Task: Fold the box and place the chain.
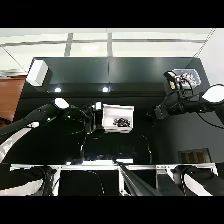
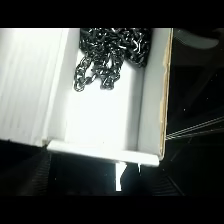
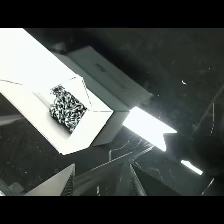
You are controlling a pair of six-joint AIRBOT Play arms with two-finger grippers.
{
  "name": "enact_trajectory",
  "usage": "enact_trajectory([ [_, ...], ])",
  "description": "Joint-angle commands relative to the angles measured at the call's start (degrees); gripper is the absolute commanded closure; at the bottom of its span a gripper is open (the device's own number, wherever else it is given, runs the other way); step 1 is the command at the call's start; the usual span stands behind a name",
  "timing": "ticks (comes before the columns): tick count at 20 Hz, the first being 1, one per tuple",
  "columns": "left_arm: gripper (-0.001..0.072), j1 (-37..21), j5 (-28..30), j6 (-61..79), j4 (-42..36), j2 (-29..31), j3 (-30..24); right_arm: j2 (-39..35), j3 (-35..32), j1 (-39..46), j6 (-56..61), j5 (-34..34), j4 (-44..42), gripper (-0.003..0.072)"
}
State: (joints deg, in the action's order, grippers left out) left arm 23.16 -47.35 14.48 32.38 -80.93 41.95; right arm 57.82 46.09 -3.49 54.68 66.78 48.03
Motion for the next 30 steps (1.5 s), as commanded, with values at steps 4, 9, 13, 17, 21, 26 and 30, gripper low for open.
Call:
enact_trajectory([
  [4,0.0013,3.1,0.7,0.5,0.2,-0.2,0.4,0.0,0.0,0.0,0.0,-0.4,0.0,0.0275],
  [9,0.0015,3.1,0.6,0.5,0.2,-0.2,0.4,0.0,0.0,0.0,0.0,-1.1,0.0,0.0275],
  [13,0.0322,3.1,0.7,0.3,0.2,-0.2,0.4,0.0,0.0,-0.7,0.1,-6.3,-1.5,0.0033],
  [17,0.0357,3.1,0.7,0.1,0.2,-0.2,0.4,2.4,0.1,-5.4,0.1,-16.4,-9.4,-0.0034],
  [21,0.0357,3.1,0.8,0.1,0.2,-0.2,0.4,8.4,1.8,-11.4,0.0,-23.3,-12.4,-0.0032],
  [26,0.0356,2.0,1.2,0.1,0.2,-0.1,0.4,12.0,2.0,-14.7,-7.7,-20.9,-10.1,-0.0031],
  [30,0.0356,1.5,1.1,0.1,0.2,-0.1,0.4,12.0,2.0,-14.8,-22.5,-16.3,-9.9,-0.0031],
])
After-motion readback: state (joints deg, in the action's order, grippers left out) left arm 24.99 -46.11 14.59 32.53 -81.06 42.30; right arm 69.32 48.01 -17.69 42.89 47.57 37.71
